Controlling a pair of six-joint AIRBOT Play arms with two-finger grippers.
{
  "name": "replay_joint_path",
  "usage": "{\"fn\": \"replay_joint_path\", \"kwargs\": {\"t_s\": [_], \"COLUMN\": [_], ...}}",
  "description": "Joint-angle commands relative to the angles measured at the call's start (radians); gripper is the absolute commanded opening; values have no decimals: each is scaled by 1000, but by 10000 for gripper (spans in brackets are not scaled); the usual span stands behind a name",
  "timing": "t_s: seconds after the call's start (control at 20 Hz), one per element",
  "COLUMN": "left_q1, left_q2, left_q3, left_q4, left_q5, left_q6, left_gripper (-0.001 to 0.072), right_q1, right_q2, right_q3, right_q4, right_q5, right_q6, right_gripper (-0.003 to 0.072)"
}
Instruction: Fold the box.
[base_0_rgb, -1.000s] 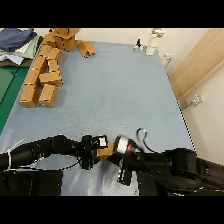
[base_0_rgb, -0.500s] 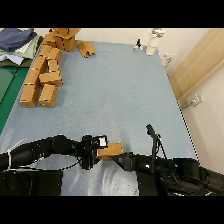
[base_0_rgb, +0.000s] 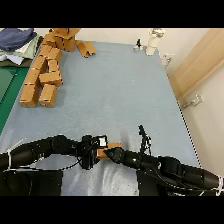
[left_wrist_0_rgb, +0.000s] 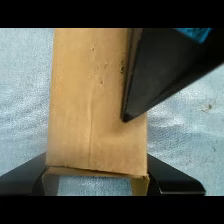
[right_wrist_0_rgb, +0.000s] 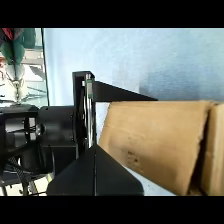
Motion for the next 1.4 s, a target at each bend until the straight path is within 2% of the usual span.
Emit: {"fn": "replay_joint_path", "kwargs": {"t_s": [0.0, 0.55, 0.85, 1.35], "left_q1": [0, 0, 0, 0], "left_q2": [0, 0, 0, 0], "left_q3": [0, 0, 0, 0], "left_q4": [0, 0, 0, 0], "left_q5": [0, 0, 0, 0], "left_q6": [0, 0, 0, 0], "left_gripper": [459, 459, 459, 459], "right_q1": [2, 2, 2, 2], "right_q2": [-35, -42, -97, -99], "right_q3": [-2, -3, -3, -3], "right_q4": [0, -64, -80, -113], "right_q5": [46, -41, -40, -49], "right_q6": [18, 16, 16, 16], "right_gripper": [2, 2, 2, 2]}}
